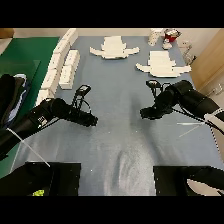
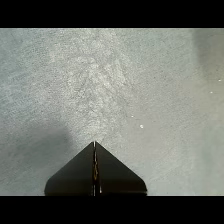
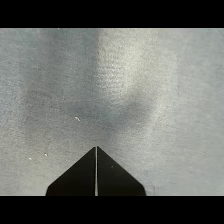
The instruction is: Fold the box.
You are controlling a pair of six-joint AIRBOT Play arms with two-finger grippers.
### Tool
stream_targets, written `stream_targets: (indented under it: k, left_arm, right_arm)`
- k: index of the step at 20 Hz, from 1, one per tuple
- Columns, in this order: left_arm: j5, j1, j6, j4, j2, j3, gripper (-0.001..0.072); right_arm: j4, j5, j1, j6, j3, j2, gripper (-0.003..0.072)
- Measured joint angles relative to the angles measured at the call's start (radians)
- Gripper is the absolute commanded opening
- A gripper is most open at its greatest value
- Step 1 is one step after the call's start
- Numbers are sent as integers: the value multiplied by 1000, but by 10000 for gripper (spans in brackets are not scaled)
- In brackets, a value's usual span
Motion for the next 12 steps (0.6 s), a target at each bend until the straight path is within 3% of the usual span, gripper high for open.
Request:
stream_targets:
  k: [10, 11, 12]
  left_arm:
    - [0, 0, 0, 0, 0, 0, 14]
    - [0, 0, 0, 0, 0, 0, 13]
    - [0, 0, 0, 0, 0, 0, 13]
  right_arm:
    - [0, 4, 0, 0, 0, -1, 19]
    - [0, 4, 0, 0, 0, -1, 47]
    - [3, 6, 0, 9, 0, -1, 270]
